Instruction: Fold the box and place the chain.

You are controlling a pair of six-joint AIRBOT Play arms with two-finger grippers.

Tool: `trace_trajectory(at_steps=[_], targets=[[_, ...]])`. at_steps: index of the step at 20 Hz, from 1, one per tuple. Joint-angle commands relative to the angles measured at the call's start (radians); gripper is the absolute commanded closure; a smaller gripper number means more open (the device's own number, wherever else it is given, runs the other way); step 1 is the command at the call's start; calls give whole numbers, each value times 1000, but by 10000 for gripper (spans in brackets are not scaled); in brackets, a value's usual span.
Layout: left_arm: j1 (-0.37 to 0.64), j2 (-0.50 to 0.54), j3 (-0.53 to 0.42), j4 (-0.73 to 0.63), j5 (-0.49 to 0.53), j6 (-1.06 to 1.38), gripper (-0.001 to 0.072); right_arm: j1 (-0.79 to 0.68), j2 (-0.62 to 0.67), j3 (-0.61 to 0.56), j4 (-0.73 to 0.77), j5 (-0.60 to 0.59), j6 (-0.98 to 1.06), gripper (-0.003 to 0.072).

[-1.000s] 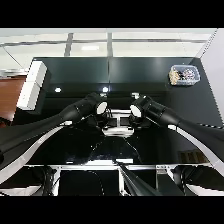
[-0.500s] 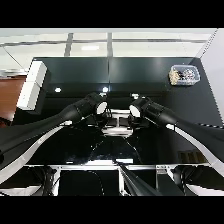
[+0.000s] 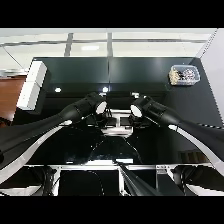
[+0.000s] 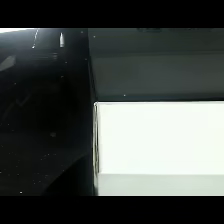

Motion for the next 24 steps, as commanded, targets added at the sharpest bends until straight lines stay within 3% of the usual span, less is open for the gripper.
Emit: trace_trajectory(at_steps=[1,5,9,11,12,13,15,18,21,24], targets=[[1,0,0,0,1,0,684,3,72,1,-10,10,-78,319],[1,0,0,0,1,0,684,18,311,1,-137,24,-137,318],[1,0,0,0,5,0,684,-50,455,-43,-727,42,-132,318],[1,0,0,0,3,0,684,-181,452,-89,-804,-33,-134,318],[0,0,0,0,0,0,684,-270,450,-126,-791,-124,-132,303],[0,0,0,0,0,0,684,-355,444,-163,-752,-219,-118,-19],[1,0,0,0,0,0,684,-521,410,-216,-617,-349,-117,-13],[1,0,0,0,2,0,684,-730,311,-174,-443,-444,-117,-13],[1,0,0,0,0,0,684,-880,134,35,-302,-411,-142,-12],[0,0,0,-3,-3,0,684,-961,-114,363,-150,-248,-235,-12]])
